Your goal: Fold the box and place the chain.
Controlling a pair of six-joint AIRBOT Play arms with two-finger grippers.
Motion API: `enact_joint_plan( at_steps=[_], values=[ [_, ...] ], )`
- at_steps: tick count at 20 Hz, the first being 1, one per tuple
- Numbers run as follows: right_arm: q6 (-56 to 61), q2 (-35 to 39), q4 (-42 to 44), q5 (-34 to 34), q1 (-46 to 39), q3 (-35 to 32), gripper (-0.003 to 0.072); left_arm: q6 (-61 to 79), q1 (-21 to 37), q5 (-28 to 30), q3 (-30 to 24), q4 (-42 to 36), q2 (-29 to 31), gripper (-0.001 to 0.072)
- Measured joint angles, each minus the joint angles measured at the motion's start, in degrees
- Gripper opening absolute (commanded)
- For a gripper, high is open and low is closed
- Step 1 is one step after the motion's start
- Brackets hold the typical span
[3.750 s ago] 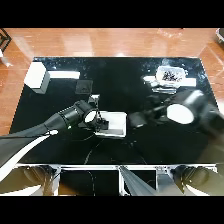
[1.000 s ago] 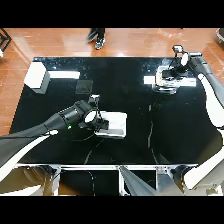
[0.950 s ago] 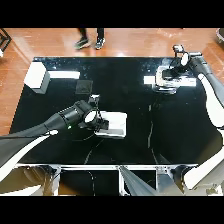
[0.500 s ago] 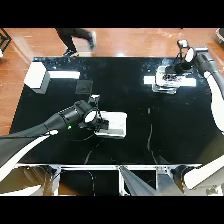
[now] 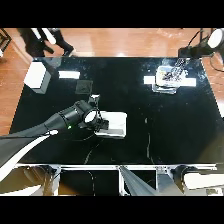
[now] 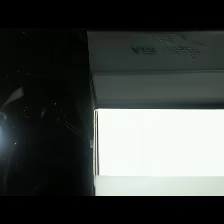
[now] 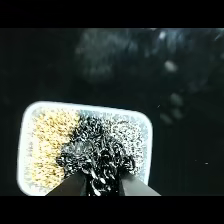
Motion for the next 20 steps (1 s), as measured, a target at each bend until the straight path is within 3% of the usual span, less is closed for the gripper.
enact_joint_plan(
  at_steps=[8,12,20],
  values=[
    [-2.84,11.93,9.22,11.91,0.09,0.00,0.0022,0.00,0.00,-0.04,0.00,0.02,0.00,0.0021],
    [-8.52,17.97,19.39,21.42,0.15,-1.51,0.0022,0.00,0.00,-0.04,0.00,0.02,0.00,0.0021],
    [-12.92,32.37,32.85,28.61,8.87,-16.13,0.0022,0.00,0.00,-0.04,0.00,0.04,0.00,0.0021]
  ],
)
